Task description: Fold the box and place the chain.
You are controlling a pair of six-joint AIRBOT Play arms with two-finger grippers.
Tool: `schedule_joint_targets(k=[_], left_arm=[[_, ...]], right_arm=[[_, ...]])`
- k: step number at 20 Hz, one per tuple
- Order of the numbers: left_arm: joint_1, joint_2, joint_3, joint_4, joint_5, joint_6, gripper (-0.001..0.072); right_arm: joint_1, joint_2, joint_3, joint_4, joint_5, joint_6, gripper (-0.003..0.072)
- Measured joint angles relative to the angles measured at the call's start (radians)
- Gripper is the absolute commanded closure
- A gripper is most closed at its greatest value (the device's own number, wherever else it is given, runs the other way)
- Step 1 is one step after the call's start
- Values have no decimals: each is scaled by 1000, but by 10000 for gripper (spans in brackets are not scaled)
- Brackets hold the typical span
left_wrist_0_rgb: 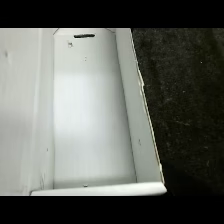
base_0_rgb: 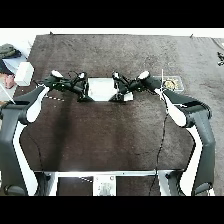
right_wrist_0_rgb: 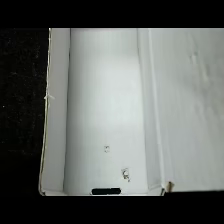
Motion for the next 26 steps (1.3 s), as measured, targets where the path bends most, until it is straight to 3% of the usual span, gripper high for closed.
schedule_joint_targets(k=[24, 26], left_arm=[[0, 0, 0, 9, -2, 0, 294], [0, 0, 0, 9, -2, 0, 294]], right_arm=[[0, 0, 0, 0, 0, 0, 313], [0, 0, 0, 0, 0, 0, 95]])
